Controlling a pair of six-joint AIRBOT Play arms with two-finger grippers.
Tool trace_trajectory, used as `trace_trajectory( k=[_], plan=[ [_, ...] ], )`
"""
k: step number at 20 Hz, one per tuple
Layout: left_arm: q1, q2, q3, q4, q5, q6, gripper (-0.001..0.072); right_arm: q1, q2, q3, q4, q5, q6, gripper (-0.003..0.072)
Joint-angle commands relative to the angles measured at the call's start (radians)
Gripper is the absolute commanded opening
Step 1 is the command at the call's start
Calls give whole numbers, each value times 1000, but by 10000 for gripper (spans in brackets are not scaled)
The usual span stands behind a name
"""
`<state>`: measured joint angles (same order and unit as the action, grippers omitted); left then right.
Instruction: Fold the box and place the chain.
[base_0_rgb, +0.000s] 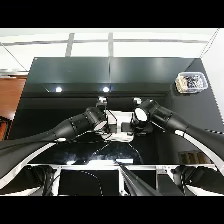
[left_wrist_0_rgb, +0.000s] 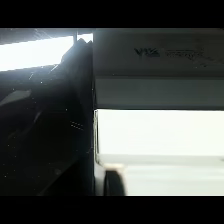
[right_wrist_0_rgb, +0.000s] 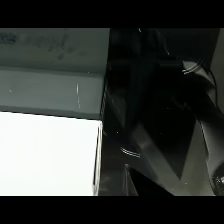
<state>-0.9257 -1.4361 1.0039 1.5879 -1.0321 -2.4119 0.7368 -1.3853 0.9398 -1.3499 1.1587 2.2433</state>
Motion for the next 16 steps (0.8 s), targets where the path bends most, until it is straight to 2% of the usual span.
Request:
trace_trajectory(
  k=[1,2,3,4,6,11,13,16],
  plan=[
    [1,0,0,0,2,0,30,18,-26,1,14,-12,16,290],
    [1,0,0,0,2,0,30,19,-27,1,14,-21,16,180],
    [1,0,0,0,2,0,30,19,-27,2,15,-31,16,180],
    [1,0,0,0,2,0,30,19,-27,3,14,-34,16,86],
    [1,0,0,0,3,0,30,19,-27,6,14,-42,17,14],
    [1,0,0,0,3,0,30,19,-27,7,14,-37,16,18],
    [1,0,0,0,3,0,30,19,-27,7,18,-37,20,207],
    [1,0,0,0,3,0,30,19,-27,12,22,-43,29,200]
  ],
)
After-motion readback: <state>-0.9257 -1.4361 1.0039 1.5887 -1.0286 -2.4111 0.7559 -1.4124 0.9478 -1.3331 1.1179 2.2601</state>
